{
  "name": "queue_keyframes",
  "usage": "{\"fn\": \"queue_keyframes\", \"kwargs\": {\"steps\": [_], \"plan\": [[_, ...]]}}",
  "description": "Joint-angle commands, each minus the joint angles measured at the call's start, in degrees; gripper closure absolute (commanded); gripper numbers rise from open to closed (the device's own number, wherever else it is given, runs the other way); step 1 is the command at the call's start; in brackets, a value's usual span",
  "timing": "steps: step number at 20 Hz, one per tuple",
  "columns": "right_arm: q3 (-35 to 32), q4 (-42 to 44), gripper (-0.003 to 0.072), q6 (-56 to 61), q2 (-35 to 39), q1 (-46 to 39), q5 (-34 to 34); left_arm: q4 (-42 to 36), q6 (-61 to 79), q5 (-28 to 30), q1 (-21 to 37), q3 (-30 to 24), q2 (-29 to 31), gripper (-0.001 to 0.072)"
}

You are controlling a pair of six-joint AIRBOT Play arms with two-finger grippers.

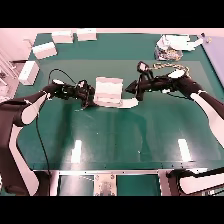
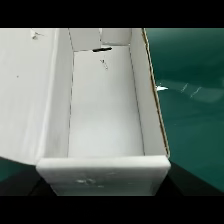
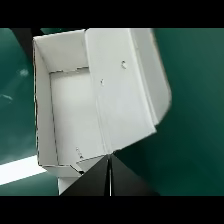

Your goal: Fold the box and place the chain.

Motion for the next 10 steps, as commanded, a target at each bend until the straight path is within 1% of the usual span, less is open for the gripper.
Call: {"fn": "queue_keyframes", "kwargs": {"steps": [1, 3, 6, 10], "plan": [[0.04, -2.56, 0.0676, 14.80, 1.79, -2.84, 0.48, -0.02, -0.02, 0.13, 0.07, 0.02, 0.02, 0.0241], [-0.07, -5.60, 0.0677, 19.37, 1.79, -4.22, 0.46, -0.02, -0.02, 0.13, 0.07, 0.02, 0.02, 0.0241], [-0.09, -7.98, 0.0678, 20.31, 2.01, -5.25, 1.27, -0.02, -0.02, 0.11, 0.07, 0.02, 0.02, 0.0241], [-1.25, -15.54, 0.0681, 33.64, 4.98, -5.66, 1.77, -0.02, -0.02, 0.13, 0.07, 0.02, 0.02, 0.0241]]}}
